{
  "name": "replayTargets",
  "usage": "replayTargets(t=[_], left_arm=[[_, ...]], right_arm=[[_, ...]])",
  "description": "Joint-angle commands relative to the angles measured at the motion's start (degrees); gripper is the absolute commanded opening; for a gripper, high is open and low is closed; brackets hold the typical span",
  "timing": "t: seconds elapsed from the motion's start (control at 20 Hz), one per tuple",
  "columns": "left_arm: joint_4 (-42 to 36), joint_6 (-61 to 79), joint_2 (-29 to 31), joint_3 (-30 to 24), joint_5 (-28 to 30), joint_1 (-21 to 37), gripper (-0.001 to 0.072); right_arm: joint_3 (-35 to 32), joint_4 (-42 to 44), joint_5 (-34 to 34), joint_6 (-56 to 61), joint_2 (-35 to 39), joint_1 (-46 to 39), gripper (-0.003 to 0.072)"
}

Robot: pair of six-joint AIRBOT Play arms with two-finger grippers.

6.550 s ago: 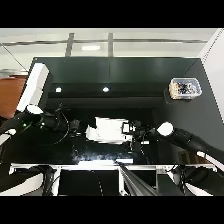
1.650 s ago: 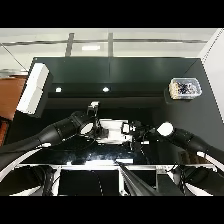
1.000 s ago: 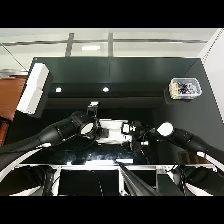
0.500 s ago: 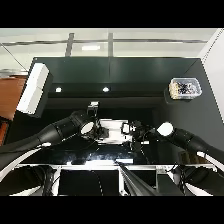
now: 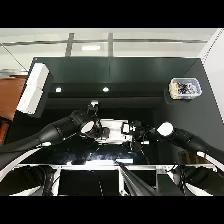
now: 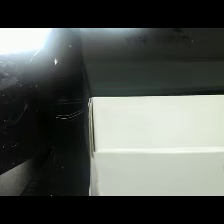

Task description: Fold the box and place the chain.

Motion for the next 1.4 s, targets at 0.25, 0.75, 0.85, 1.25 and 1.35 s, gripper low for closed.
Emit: replayTargets(t=[0.25, 0.75, 0.85, 1.25, 1.35], left_arm=[[0.04, 0.61, -0.31, 0.07, 2.78, -0.02, 0.0222], [0.46, 1.95, 0.15, 0.09, 2.03, 0.52, 0.0031], [0.74, 1.92, 0.87, 0.09, -0.63, 1.57, 0.0030], [4.52, 1.25, -0.57, -0.04, -3.58, 1.88, 0.0029], [4.26, 1.25, -1.36, -0.04, -2.67, 1.84, 0.0029]], right_arm=[[-0.02, 0.00, 0.04, 0.02, -0.04, 0.00, 0.0524], [0.17, -1.36, 0.90, 1.95, 1.16, -0.02, 0.0705], [0.44, -6.62, 1.86, 5.51, 3.08, -0.02, 0.0704], [0.48, -12.90, 3.82, 6.73, 6.49, -0.02, 0.0696], [0.48, -12.11, 3.26, 6.73, 6.49, 0.02, 0.0696]])
